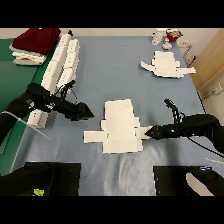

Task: Fold the box.

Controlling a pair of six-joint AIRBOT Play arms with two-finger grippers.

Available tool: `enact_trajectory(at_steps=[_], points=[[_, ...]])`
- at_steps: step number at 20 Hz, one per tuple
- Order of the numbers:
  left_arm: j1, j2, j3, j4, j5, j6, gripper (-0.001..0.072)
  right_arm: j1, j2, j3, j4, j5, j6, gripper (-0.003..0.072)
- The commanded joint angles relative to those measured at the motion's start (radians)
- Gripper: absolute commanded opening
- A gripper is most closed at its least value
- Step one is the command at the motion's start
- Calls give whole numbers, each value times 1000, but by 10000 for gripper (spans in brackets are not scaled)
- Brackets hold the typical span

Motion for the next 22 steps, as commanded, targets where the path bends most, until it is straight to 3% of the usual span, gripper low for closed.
enact_trajectory(at_steps=[1,4,7,13,16,22], points=[[16,-179,19,-177,4,209,466,0,32,-21,4,21,12,6],[8,-338,100,-276,8,306,466,0,32,-21,3,21,12,6],[-40,-470,221,-278,-3,322,466,0,29,-21,2,27,13,6],[-150,-668,461,-263,-145,325,466,0,-18,-21,-1,27,19,6],[-185,-713,518,-196,-216,325,465,0,-31,-21,-4,27,19,6],[-196,-715,527,-158,-286,379,464,0,-32,-21,-5,27,19,6]])
